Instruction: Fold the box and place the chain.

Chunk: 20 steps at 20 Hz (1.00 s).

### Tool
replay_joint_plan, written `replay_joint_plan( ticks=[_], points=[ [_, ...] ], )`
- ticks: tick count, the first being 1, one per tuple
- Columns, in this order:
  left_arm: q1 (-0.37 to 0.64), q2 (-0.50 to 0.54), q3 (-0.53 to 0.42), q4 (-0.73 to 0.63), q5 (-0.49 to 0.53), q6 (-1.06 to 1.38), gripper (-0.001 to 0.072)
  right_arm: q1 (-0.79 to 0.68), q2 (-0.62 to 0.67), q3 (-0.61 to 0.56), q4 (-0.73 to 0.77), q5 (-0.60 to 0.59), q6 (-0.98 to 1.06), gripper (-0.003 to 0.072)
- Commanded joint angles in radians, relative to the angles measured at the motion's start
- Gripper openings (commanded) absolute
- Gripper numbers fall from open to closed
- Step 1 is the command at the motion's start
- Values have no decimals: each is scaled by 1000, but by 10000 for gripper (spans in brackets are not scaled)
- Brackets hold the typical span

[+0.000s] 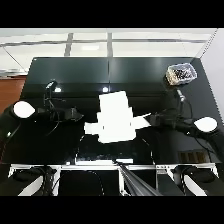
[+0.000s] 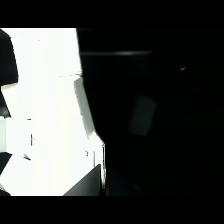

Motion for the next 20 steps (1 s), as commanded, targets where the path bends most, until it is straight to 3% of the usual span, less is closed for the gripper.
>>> replay_joint_plan(
  ticks=[1, 4, 8, 11, 13, 16, 17, 19, 20],
  points=[
    [0, -193, 95, -220, -70, 187, 695, 110, 2, -55, 29, -82, 0, 19],
    [0, -375, 172, -422, -177, 331, 695, 128, 2, -55, 33, -133, 4, 19],
    [-2, -516, 202, -475, -215, 341, 695, 128, 2, -55, 90, -166, 3, 19],
    [-11, -581, 207, -637, -273, 466, 696, 128, 2, -55, 90, -161, 3, 19],
    [-11, -618, 232, -639, -334, 531, 695, 128, 2, -55, 89, -149, 3, 20],
    [-27, -695, 325, -539, -506, 544, 691, 128, 2, -55, 61, -113, 3, 20],
    [-35, -723, 360, -504, -559, 554, 676, 128, 2, -55, 48, -112, 3, 20],
    [-62, -775, 431, -393, -620, 554, 468, 128, 2, -55, 47, -112, 3, 20],
    [-72, -791, 458, -351, -633, 555, 415, 128, 2, -55, 46, -111, 3, 20]
  ],
)
